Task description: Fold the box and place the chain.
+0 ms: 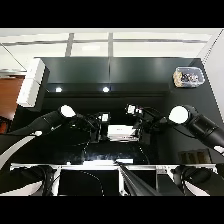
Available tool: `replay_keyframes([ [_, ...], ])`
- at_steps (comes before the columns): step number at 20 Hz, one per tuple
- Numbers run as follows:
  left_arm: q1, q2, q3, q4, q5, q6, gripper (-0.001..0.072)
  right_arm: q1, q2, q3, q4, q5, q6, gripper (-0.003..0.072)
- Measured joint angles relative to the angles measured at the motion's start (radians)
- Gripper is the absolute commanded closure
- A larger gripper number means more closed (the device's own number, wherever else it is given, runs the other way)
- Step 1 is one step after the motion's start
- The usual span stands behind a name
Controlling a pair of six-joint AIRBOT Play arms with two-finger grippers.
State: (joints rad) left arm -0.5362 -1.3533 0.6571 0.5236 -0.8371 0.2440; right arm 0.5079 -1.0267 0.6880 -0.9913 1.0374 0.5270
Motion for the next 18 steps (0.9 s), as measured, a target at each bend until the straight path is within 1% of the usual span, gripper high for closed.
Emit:
replay_keyframes([
  [13,0.0,0.0,0.0,0.0,0.0,0.003,0.0241,0.0,0.0,-0.036,0.014,-0.018,0.005,0.0381],
  [18,0.0,0.0,0.0,0.0,0.0,0.003,0.0241,-0.002,0.03,-0.04,0.0,0.011,0.065,0.0381],
])
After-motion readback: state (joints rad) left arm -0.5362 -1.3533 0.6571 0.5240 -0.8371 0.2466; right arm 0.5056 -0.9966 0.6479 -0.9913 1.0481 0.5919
